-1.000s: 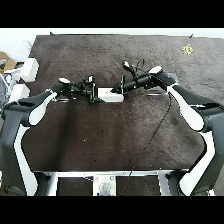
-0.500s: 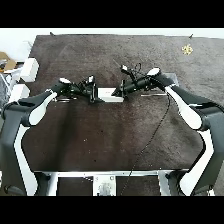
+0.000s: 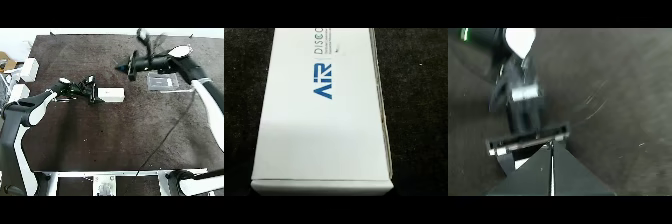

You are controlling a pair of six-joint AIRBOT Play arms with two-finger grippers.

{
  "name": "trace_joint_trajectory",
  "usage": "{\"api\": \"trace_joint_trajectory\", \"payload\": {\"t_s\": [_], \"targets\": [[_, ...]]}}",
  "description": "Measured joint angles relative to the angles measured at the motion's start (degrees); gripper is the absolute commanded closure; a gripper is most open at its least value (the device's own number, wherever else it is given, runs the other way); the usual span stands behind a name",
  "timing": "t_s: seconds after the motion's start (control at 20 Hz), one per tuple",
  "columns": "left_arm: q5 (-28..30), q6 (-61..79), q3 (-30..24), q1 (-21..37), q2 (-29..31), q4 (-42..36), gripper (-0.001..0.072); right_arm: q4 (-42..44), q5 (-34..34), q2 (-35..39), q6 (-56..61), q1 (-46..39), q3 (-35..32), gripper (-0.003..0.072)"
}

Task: Fold the box and place the chain.

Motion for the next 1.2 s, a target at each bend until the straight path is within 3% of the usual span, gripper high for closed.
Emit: {"api": "trace_joint_trajectory", "payload": {"t_s": [0.2, 0.35, 0.5, 0.75, 0.95, 1.0, 1.2], "targets": [[0.0, 0.0, 0.0, 0.0, 0.0, 0.0, 0.0487, 0.9, -20.2, 18.9, 1.3, -0.1, -17.0, 0.0684], [0.0, 0.0, 0.0, 0.0, 0.0, 0.0, 0.0487, 3.0, -38.0, 35.5, 1.6, 0.0, -35.4, 0.0683], [0.0, 0.0, 0.0, 0.0, 0.0, 0.0, 0.0487, 7.3, -50.8, 51.6, 1.8, -0.1, -53.8, 0.0683], [0.0, 0.0, 0.0, 0.0, 0.0, 0.0, 0.0487, 12.1, -60.0, 72.3, 1.8, -0.1, -76.6, 0.0683], [0.0, 0.0, 0.0, 0.0, 0.0, 0.0, 0.0492, 13.0, -62.5, 80.5, 1.8, 0.0, -84.9, 0.0683], [0.0, 0.0, 0.0, 0.0, 0.0, 0.0, 0.0701, 13.2, -62.8, 81.3, 1.8, 0.0, -85.8, 0.0683], [-0.5, -1.3, 0.6, 0.4, 1.1, -0.9, 0.07, 13.4, -63.3, 82.9, 1.8, 0.0, -87.5, 0.0683]]}}
